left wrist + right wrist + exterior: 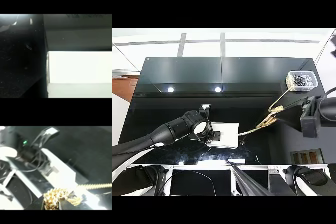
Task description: Fold the box and place the chain.
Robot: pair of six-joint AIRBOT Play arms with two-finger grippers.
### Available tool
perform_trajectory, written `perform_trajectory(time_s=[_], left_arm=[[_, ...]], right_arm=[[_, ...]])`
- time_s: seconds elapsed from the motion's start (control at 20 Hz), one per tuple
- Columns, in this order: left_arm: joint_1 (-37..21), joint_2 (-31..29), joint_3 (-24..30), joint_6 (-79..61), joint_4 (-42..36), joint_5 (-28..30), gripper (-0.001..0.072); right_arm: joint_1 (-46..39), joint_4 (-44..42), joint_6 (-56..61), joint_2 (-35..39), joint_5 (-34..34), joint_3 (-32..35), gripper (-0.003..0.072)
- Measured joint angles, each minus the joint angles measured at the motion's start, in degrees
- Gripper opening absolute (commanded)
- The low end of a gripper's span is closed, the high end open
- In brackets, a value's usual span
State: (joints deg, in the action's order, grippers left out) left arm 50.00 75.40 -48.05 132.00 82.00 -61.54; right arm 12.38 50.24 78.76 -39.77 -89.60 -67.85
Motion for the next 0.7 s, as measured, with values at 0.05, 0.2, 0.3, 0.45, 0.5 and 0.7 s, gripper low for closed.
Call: perform_trajectory(time_s=[0.05, 0.2, 0.3, 0.45, 0.5, 0.7], left_arm=[[0.0, 0.0, 0.0, 0.0, 0.0, 0.1, 0.0033], [0.0, 0.0, 0.0, 0.0, 0.0, 0.1, 0.0034], [0.0, 0.0, 0.0, 0.0, 0.0, 0.0, 0.0033], [0.0, 0.0, 0.0, 0.0, 0.0, -0.1, 0.0033], [0.0, 0.0, 0.0, 0.0, 0.0, -0.2, 0.0033], [0.0, 0.0, 0.0, 0.0, 0.0, -0.2, 0.0033]], right_arm=[[0.7, -0.6, 0.0, 0.0, 0.2, 0.3, 0.0039], [2.3, -1.5, 0.0, 0.0, 0.6, 0.9, 0.0039], [3.5, -1.8, 0.1, 0.0, 0.9, 1.0, 0.0039], [5.5, -2.6, 0.8, 0.0, 1.6, 1.4, 0.004], [6.2, -3.1, 1.0, 0.0, 2.3, 1.6, 0.0039], [9.5, -5.5, 1.6, -0.5, 7.1, 3.0, 0.0039]])
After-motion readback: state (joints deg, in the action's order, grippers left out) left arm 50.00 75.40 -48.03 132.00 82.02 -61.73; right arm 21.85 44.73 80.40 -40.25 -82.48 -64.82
